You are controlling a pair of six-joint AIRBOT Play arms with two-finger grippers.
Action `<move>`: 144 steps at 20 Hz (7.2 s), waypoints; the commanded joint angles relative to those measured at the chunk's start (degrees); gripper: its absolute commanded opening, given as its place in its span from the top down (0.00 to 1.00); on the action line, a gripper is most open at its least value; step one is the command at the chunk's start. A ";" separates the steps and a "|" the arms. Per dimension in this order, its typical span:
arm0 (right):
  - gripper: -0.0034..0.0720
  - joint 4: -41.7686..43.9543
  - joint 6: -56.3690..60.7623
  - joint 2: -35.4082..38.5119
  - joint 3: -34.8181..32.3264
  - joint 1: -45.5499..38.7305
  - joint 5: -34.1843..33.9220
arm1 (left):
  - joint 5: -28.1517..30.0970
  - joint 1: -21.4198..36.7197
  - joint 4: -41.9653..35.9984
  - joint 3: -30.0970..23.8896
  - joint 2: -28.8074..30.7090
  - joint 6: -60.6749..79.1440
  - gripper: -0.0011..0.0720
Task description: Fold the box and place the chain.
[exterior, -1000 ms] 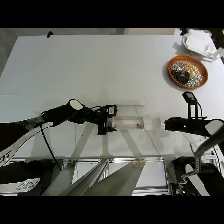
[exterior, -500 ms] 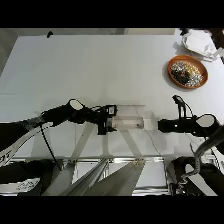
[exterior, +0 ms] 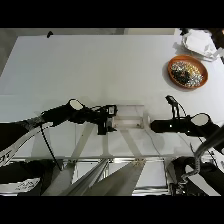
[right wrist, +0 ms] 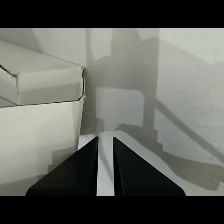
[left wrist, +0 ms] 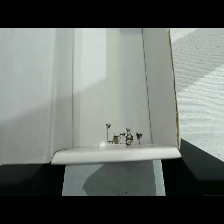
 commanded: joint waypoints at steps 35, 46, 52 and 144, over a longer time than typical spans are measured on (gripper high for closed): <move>0.43 -15.45 23.80 2.89 11.15 17.31 -2.36 | 0.00 0.02 0.00 -0.02 0.02 0.02 0.48; 0.38 -32.28 46.62 -5.09 19.39 30.10 0.50 | 0.00 0.02 0.00 -0.02 0.02 0.02 0.48; 0.36 -40.33 58.88 -11.30 21.14 34.42 0.46 | 0.00 0.02 0.02 -0.02 0.02 0.02 0.48; 0.93 -54.03 28.28 -33.77 70.36 -11.28 19.71 | -0.20 0.04 0.00 -0.02 0.02 0.02 0.48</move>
